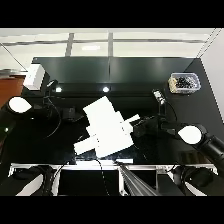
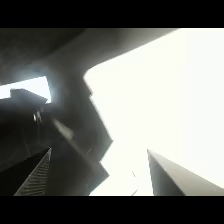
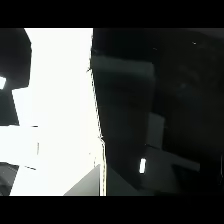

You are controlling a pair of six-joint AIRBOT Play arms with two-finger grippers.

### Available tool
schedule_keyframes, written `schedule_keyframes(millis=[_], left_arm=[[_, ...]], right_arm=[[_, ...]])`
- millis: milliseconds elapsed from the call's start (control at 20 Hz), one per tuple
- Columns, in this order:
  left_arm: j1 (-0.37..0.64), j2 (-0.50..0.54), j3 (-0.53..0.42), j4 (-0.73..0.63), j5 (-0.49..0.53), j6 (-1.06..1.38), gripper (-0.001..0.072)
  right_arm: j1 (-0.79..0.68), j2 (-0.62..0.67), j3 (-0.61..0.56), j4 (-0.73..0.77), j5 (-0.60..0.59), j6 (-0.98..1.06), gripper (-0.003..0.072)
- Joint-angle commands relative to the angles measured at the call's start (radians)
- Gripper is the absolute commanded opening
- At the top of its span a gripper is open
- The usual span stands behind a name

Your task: Fold the box and place the chain.

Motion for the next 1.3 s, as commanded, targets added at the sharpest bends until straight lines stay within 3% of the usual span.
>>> schedule_keyframes(millis=[0, 100, 200, 350, 450, 650, 800, 1150, 1200, 1250], left_arm=[[0.165, -0.064, -0.051, -0.168, -0.200, 0.267, 0.0708], [0.191, -0.093, -0.106, -0.227, -0.221, 0.349, 0.0708], [0.166, -0.123, -0.137, -0.331, -0.175, 0.491, 0.0708], [0.092, -0.206, -0.137, -0.504, -0.101, 0.716, 0.0708], [0.060, -0.277, -0.133, -0.540, -0.068, 0.761, 0.0708], [0.055, -0.400, -0.114, -0.555, -0.098, 0.808, 0.0706], [0.051, -0.447, -0.101, -0.661, -0.275, 1.077, 0.0692], [0.046, -0.500, -0.034, -0.514, -0.324, 1.181, 0.0685], [0.044, -0.501, -0.026, -0.506, -0.324, 1.191, 0.0667], [0.040, -0.501, -0.018, -0.515, -0.325, 1.202, 0.0601]], right_arm=[[0.051, 0.012, -0.016, -0.019, -0.066, 0.016, 0.0029], [0.051, 0.012, -0.016, -0.016, -0.081, 0.019, 0.0029], [0.051, 0.012, -0.016, -0.017, -0.081, 0.026, 0.0029], [0.051, 0.012, -0.016, -0.018, -0.084, 0.025, 0.0028], [0.051, 0.012, -0.016, -0.018, -0.083, 0.025, 0.0029], [0.051, 0.012, -0.016, -0.018, -0.082, 0.025, 0.0029], [0.051, 0.012, -0.016, -0.018, -0.080, 0.026, 0.0029], [0.051, 0.012, -0.016, -0.018, -0.074, 0.033, 0.0028], [0.051, 0.012, -0.016, -0.018, -0.069, 0.034, 0.0029], [0.051, 0.012, -0.016, -0.018, -0.060, 0.036, 0.0029]])
